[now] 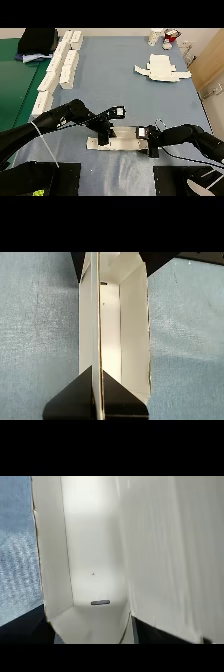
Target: Fold the box.
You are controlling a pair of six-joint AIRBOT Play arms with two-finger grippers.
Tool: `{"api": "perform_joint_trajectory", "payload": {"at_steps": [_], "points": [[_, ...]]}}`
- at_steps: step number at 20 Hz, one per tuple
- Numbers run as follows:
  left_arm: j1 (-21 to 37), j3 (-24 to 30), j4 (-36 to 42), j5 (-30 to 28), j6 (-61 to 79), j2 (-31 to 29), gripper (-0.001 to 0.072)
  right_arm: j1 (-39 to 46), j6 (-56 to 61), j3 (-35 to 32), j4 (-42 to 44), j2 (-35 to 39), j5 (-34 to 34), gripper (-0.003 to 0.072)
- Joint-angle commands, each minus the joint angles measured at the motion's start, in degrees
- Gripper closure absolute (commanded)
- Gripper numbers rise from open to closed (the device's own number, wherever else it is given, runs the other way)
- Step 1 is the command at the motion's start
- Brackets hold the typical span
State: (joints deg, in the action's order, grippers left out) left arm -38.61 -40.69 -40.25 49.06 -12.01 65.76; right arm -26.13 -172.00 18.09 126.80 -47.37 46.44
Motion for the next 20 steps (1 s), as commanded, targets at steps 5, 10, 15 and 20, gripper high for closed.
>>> {"api": "perform_joint_trajectory", "payload": {"at_steps": [5,10,15,20], "points": [[0.0,0.0,0.0,0.0,0.0,0.0,0.0694,-1.8,-0.1,-0.3,0.0,-2.0,-2.4,0.0043],[0.0,0.0,0.0,0.0,0.0,0.0,0.0694,-1.8,-0.1,-0.7,-1.7,-1.9,-2.1,0.0162],[0.0,0.0,0.0,0.0,0.0,0.0,0.0694,-1.8,-0.1,-0.7,-1.4,-1.3,-2.0,0.008],[0.0,0.0,0.0,0.0,0.0,0.0,0.0694,-1.8,0.1,-0.7,-1.3,0.1,-1.9,0.0006]]}}
